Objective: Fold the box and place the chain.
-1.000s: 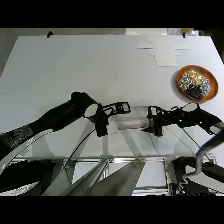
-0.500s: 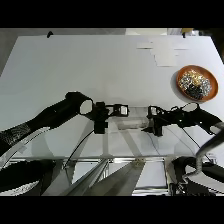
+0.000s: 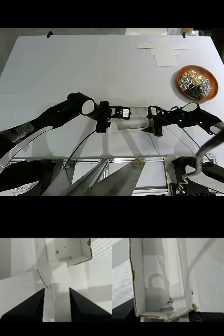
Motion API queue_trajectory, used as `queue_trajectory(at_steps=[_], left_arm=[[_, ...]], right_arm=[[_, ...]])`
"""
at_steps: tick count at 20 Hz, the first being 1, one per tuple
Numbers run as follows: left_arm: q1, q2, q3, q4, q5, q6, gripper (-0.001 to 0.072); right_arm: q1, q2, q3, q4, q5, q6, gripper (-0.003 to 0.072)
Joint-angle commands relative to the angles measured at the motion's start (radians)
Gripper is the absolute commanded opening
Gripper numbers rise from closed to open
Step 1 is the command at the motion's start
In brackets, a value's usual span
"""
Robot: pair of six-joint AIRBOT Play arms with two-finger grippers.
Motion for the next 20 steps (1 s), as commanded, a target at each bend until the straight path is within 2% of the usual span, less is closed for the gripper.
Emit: queue_trajectory(at_steps=[1, 3, 6, 11, 14, 15, 20], left_arm=[[-0.014, -0.029, 0.0, -0.025, 0.037, 0.007, 0.034], [-0.021, -0.029, 0.0, -0.04, 0.074, 0.007, 0.0338], [-0.038, -0.029, 0.0, -0.055, 0.079, 0.007, 0.0263], [-0.048, -0.029, 0.0, -0.069, 0.071, 0.005, 0.025], [-0.05, -0.03, 0.0, -0.087, 0.089, 0.003, 0.0143], [-0.053, -0.03, 0.0, -0.093, 0.107, 0.002, 0.0132], [-0.071, -0.053, 0.0, -0.14, 0.164, 0.002, 0.0132]], right_arm=[[0.0, 0.0, 0.0, 0.0, 0.0, 0.0, 0.0339], [0.0, 0.0, 0.0, 0.0, 0.0, 0.0, 0.0339], [0.0, 0.0, 0.0, 0.0, 0.0, 0.0, 0.0339], [0.0, 0.0, 0.0, 0.0, 0.0, 0.0, 0.0339], [0.0, 0.0, 0.0, 0.0, 0.0, 0.0, 0.0339], [0.0, 0.0, 0.0, 0.0, 0.0, 0.0, 0.0339], [0.0, 0.0, 0.0, 0.0, 0.0, 0.0, 0.0339]])
